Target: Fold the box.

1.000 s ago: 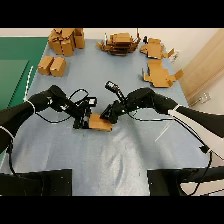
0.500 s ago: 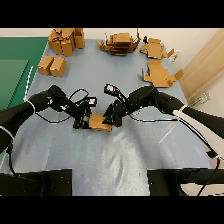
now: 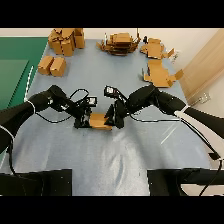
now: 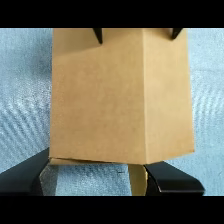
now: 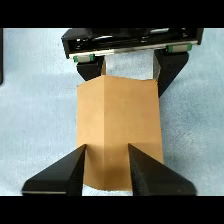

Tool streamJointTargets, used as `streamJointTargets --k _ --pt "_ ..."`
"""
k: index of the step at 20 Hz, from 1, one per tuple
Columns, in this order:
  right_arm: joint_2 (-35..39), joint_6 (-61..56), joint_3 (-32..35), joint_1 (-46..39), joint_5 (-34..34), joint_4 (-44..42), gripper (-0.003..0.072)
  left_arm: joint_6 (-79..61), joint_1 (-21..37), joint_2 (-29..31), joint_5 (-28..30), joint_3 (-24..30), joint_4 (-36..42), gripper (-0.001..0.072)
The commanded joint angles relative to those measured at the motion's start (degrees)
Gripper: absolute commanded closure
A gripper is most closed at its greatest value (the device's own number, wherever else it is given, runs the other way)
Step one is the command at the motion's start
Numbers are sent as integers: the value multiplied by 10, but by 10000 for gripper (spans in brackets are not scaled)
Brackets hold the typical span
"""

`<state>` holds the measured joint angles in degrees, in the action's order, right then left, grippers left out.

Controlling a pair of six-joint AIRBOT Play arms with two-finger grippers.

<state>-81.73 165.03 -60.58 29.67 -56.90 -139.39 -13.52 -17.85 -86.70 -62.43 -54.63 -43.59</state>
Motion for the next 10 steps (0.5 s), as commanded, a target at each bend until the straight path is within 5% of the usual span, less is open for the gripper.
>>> streamJointTargets --k 1,6,7,8,10 --pt "3 0 -1 19 53 30 346 1 0 0 -5 0 -1 413" --pt "6 -17 -1 42 93 56 376 1 0 0 -5 0 -1 413" --pt "8 -17 -1 44 87 56 344 1 0 0 -5 0 -1 413" --pt "10 -15 -1 45 78 57 207 1 0 0 -5 0 -1 413" --pt "11 -15 -1 48 55 59 203 1 0 0 -5 0 -1 413"
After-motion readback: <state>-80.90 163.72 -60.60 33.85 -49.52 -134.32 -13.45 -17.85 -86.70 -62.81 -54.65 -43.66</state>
